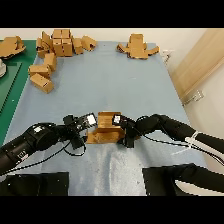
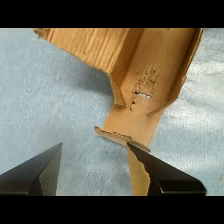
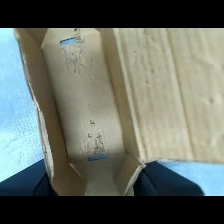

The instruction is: Fold the box.

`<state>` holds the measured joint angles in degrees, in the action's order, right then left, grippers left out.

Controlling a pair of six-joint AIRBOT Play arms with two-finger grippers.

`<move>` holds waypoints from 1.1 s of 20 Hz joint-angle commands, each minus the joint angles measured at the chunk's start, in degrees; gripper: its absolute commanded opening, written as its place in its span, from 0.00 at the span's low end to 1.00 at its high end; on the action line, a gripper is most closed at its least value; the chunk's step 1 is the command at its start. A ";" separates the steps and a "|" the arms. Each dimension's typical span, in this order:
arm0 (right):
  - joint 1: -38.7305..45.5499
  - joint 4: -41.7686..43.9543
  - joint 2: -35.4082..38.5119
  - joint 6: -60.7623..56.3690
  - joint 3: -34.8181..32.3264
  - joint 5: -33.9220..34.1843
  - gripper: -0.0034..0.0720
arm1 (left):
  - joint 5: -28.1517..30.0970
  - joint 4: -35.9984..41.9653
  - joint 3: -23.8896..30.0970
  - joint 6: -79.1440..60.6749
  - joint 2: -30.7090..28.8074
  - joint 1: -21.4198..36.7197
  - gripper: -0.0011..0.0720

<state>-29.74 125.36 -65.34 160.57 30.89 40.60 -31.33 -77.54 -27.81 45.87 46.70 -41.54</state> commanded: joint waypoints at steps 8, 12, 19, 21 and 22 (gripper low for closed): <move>-0.26 -1.07 0.04 1.42 -0.02 0.90 0.85 | 0.76 -0.02 -2.03 0.20 1.03 -0.52 0.82; -0.26 -1.07 0.07 1.42 -0.02 0.94 0.85 | 0.66 -0.04 -5.01 -0.13 1.05 -1.09 0.83; -0.26 -1.05 0.04 1.42 -0.02 0.94 0.85 | -6.95 0.17 -8.76 -4.61 1.62 -1.70 0.84; -0.26 -1.05 0.04 1.42 -0.02 0.94 0.85 | -6.97 0.31 -8.76 -5.81 3.41 -1.70 0.84; -0.26 -1.07 0.04 1.42 -0.02 0.96 0.85 | -7.02 0.46 -8.76 -6.95 4.48 -1.70 0.92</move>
<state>-29.93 124.29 -65.32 162.01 30.92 41.47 -36.99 -77.34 -36.21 41.19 49.36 -43.20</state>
